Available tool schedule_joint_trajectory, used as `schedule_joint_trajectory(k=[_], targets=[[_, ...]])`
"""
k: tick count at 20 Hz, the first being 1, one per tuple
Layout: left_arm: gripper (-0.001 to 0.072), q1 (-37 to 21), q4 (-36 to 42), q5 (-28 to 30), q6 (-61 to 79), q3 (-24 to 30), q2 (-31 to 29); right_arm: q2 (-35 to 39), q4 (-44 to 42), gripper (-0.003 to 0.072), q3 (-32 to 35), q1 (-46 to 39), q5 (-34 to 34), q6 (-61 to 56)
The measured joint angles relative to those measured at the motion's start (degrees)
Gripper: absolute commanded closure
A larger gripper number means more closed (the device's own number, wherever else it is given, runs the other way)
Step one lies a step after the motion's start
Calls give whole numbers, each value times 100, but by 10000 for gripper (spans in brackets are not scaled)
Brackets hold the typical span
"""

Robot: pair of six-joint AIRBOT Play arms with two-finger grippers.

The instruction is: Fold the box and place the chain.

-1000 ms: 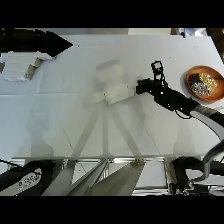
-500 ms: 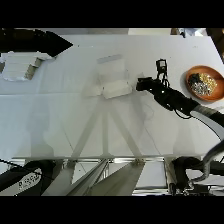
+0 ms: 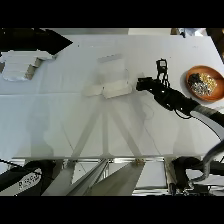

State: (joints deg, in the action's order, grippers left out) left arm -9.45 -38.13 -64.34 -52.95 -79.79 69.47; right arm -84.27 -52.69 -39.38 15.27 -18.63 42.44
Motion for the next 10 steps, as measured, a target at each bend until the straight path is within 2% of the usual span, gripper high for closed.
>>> schedule_joint_trajectory(k=[1,2,3,4,5,6,8,10], targets=[[101,0,-2,20,2,0,0,0,0,669,0,0,0,0],[327,4,0,28,0,0,0,0,0,669,0,-2,-2,0],[502,13,-2,48,2,0,0,0,-2,669,0,-2,-2,0],[464,17,-2,61,9,-2,2,0,-2,669,0,0,-2,2],[360,24,-4,66,35,0,15,0,-2,669,0,-2,0,0],[323,28,-13,61,92,0,31,0,-2,669,0,0,-2,0],[377,50,-52,-22,284,-2,85,0,-2,669,0,0,-2,2],[360,87,-136,-101,483,-2,166,0,-2,669,0,0,-2,0]])
